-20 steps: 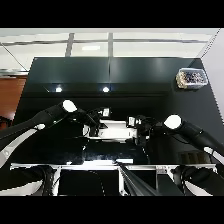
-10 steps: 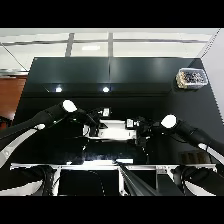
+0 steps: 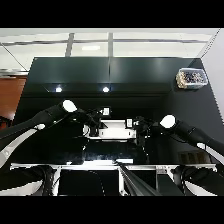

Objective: Fold the box and place the chain.

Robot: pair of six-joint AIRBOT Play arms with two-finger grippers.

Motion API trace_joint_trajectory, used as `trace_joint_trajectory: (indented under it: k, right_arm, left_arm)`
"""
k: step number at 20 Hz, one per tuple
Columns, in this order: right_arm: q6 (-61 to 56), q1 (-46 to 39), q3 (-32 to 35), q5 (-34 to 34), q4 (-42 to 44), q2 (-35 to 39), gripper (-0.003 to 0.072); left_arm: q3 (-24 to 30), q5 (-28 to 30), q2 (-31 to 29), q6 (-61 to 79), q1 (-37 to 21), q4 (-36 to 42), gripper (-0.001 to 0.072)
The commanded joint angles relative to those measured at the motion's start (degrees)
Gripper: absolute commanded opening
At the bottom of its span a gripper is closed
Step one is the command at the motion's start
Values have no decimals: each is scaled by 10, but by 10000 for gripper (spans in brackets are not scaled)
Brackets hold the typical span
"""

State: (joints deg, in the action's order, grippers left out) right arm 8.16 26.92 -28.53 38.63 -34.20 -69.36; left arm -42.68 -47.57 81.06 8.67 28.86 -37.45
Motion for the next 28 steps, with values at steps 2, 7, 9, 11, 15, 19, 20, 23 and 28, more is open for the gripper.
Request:
trace_joint_trajectory:
  k: [2,7,9,11,15,19,20,23,28]
  right_arm:
    - [0,0,0,-4,-3,-2,503]
    - [0,0,0,-4,-3,-2,479]
    - [0,0,0,-4,-3,-2,479]
    - [0,0,0,-3,-3,-2,479]
    - [0,0,0,-3,-3,-2,479]
    - [0,0,0,-3,-3,-2,222]
    - [0,0,0,-3,-3,-2,138]
    - [0,0,0,-3,-3,-2,141]
    - [0,0,0,-3,-3,-2,141]
  left_arm:
    - [0,0,0,-2,0,0,29]
    - [-2,-1,-11,-16,-2,-5,70]
    - [-12,-18,-33,-75,-12,-35,271]
    - [-24,-83,-64,-125,-26,-68,306]
    - [-27,-209,-143,-299,-46,-131,275]
    - [-17,-293,-173,-407,-38,-81,28]
    - [-5,-275,-172,-404,-24,-50,28]
    - [26,-172,-163,-404,28,-27,28]
    - [34,44,-142,-396,59,30,29]
